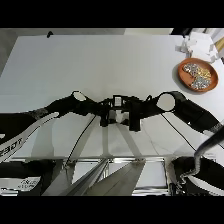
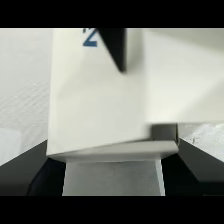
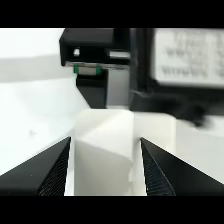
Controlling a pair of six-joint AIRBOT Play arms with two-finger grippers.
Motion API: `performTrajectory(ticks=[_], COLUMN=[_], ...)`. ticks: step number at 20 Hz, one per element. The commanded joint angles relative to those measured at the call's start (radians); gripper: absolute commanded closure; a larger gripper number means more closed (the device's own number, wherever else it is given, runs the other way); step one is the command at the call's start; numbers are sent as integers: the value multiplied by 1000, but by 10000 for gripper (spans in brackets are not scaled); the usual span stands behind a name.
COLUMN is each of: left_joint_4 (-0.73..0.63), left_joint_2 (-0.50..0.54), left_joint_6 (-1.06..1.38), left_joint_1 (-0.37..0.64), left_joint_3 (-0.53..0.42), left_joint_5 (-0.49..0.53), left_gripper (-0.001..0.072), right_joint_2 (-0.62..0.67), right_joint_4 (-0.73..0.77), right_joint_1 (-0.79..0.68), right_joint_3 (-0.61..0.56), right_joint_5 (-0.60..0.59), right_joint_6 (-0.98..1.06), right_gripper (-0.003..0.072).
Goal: Fold the box and place the chain.
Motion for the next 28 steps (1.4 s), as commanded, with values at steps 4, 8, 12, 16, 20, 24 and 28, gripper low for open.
performTrajectory(ticks=[4,8,12,16,20,24,28], left_joint_4=[0,0,0,0,0,0,0], left_joint_2=[0,0,0,0,0,0,0], left_joint_6=[0,0,0,0,0,0,0], left_joint_1=[0,0,0,0,0,0,0], left_joint_3=[0,0,0,0,0,0,0], left_joint_5=[-9,-9,-9,-9,-9,-9,-9], left_gripper=[638,638,638,638,638,638,638], right_joint_2=[-5,-6,0,0,-13,-13,-13], right_joint_4=[37,38,104,105,122,127,168], right_joint_1=[-47,-46,-46,-47,-47,-47,-76], right_joint_3=[12,12,18,50,50,50,50], right_joint_5=[21,-24,77,69,72,39,43], right_joint_6=[-48,-49,-106,-115,-118,-117,-116], right_gripper=[216,227,226,226,227,237,250])
